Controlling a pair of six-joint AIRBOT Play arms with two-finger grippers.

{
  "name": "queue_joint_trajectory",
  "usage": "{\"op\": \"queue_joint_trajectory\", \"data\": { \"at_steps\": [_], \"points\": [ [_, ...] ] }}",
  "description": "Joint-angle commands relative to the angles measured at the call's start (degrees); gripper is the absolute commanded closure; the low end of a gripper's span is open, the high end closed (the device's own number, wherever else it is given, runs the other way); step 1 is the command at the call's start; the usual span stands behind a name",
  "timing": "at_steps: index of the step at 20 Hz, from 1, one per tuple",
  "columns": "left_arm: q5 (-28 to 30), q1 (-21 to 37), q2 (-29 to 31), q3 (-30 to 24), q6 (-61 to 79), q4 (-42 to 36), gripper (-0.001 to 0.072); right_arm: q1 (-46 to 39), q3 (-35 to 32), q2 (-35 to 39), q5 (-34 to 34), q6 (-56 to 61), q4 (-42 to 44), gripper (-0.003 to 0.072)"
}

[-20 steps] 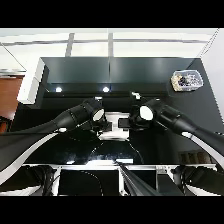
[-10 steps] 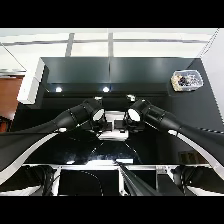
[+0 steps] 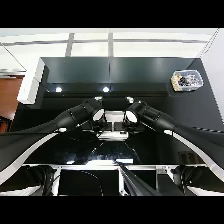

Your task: Fold the box and place the chain.

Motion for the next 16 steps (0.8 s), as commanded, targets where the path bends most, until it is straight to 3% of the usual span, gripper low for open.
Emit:
{"op": "queue_joint_trajectory", "data": {
  "at_steps": [1, 2, 3, 7, 8, 9, 11, 12, 13, 14, 16],
  "points": [
    [0.2, 0.0, 0.0, 0.0, 0.0, 0.0, 0.0683, 0.0, 0.1, -0.4, 0.2, 0.0, -0.2, 0.0557],
    [0.3, 0.0, 0.0, 0.0, 0.0, 0.0, 0.0683, 0.0, 0.1, -0.4, 0.2, 0.0, -0.2, 0.058],
    [0.3, 0.0, 0.0, 0.0, 0.0, 0.0, 0.0683, 0.0, 0.1, -0.4, 0.2, 0.0, -0.2, 0.0677],
    [0.3, 0.0, 0.0, 0.0, 0.0, 0.0, 0.0683, 0.0, 0.1, -0.4, 0.2, 0.0, -0.2, 0.0673],
    [0.3, 0.0, 0.0, 0.0, 0.0, 0.0, 0.0683, 0.0, 0.1, -0.4, 0.2, 0.1, -0.2, 0.0601],
    [0.3, 0.0, 0.0, 0.0, 0.0, 0.0, 0.0683, 0.0, 0.1, -0.4, 0.2, 0.2, -0.1, 0.0423],
    [0.4, 0.0, 0.0, 0.0, 0.0, 0.0, 0.0683, 0.0, 0.1, -0.4, 0.3, 0.2, 0.3, 0.0415],
    [0.5, 0.0, 0.0, 0.0, 0.0, 0.0, 0.0683, 0.0, 0.1, -0.4, 0.3, 0.2, 0.3, 0.0462],
    [0.5, 0.0, 0.0, 0.0, 0.0, 0.0, 0.0683, 0.0, 0.1, -0.4, 0.3, 0.2, 0.3, 0.0633],
    [0.6, 0.0, 0.0, 0.0, 0.0, 0.0, 0.0683, 0.0, 0.1, -0.4, 0.3, 0.2, 0.3, 0.068],
    [0.6, 0.0, 0.0, 0.0, 0.0, 0.0, 0.0683, 0.0, 0.1, -0.3, 0.2, 0.2, 0.2, 0.0675]
  ]
}}
